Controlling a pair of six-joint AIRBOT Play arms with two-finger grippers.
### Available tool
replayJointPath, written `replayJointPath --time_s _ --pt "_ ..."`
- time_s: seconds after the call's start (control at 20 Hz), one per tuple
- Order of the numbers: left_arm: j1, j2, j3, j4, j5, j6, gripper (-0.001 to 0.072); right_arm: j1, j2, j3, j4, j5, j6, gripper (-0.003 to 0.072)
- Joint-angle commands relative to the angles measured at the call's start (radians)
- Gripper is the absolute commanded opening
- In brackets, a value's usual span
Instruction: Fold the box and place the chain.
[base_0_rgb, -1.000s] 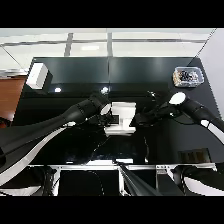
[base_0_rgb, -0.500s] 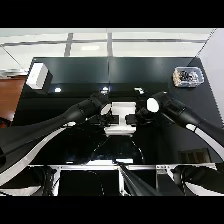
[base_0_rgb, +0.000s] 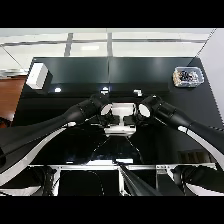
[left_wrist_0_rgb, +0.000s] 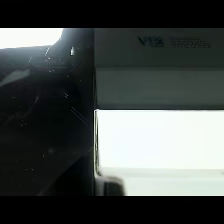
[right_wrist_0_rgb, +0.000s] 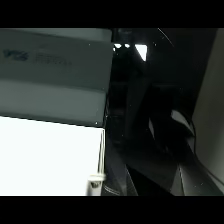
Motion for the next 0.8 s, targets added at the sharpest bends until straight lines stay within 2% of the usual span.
replayJointPath --time_s 0.0,0.1,0.15,0.2,0.4,0.45,0.5,0.7,0.75 --pt "0.000 0.000 0.001 0.001 0.002 0.000 0.0024 0.007 -0.015 0.001 -0.001 0.007 0.018 0.0298" --pt "0.000 0.000 0.001 0.001 0.002 0.000 0.0025 0.007 -0.015 0.001 -0.001 0.002 0.021 0.0297" --pt "0.000 0.000 0.001 0.001 0.002 0.000 0.0025 0.007 -0.015 0.001 0.010 -0.002 0.020 0.0138" --pt "0.000 0.000 0.001 0.002 0.002 0.000 0.0025 0.007 -0.015 0.001 0.021 -0.010 0.020 0.0016" --pt "0.000 0.000 0.001 0.001 0.002 0.000 0.0025 0.005 -0.015 0.001 0.050 -0.025 0.020 0.0017" --pt "0.000 0.000 0.001 0.001 0.002 0.000 0.0025 0.002 -0.015 0.001 0.050 -0.024 0.021 0.0103" --pt "0.000 0.000 0.001 0.001 0.002 0.000 0.0025 -0.002 -0.015 0.001 0.057 -0.018 0.021 0.0260" --pt "0.000 0.000 0.001 0.001 0.002 0.000 0.0025 -0.012 -0.016 0.001 0.061 -0.008 0.021 0.0273" --pt "0.000 0.000 0.001 0.001 0.002 0.000 0.0024 -0.012 -0.016 0.001 0.061 -0.013 0.021 0.0238"
